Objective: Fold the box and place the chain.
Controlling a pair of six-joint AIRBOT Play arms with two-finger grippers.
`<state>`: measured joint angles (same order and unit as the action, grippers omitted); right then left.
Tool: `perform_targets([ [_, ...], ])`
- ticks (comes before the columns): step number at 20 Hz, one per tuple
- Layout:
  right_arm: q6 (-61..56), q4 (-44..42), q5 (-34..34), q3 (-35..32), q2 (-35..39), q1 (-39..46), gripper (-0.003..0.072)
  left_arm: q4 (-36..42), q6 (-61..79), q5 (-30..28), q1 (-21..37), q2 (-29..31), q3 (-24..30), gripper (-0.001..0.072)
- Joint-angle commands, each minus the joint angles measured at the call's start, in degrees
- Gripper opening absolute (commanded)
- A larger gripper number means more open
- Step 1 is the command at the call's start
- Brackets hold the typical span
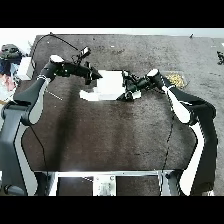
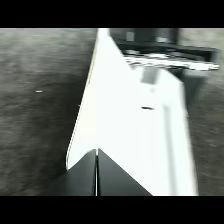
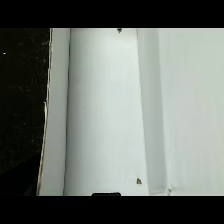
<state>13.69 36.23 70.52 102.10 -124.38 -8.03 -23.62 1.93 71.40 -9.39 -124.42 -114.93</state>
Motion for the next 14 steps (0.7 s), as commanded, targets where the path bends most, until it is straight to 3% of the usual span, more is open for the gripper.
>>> perform_targets([
  [1, 0.0, -0.02, 0.02, -0.02, -0.04, 0.0, 0.0421, -0.22, 0.0, -4.57, -0.22, -1.68, 0.09, 0.0012],
  [6, 0.0, 0.0, 0.0, -0.02, -0.04, 0.0, 0.0421, -0.09, -0.02, -4.24, -0.31, -5.64, 0.13, 0.0012],
  [14, 0.0, 0.0, 0.02, -0.02, -0.04, 0.0, 0.0421, -0.33, 0.0, -2.12, -1.62, -6.05, 0.11, 0.0011],
])
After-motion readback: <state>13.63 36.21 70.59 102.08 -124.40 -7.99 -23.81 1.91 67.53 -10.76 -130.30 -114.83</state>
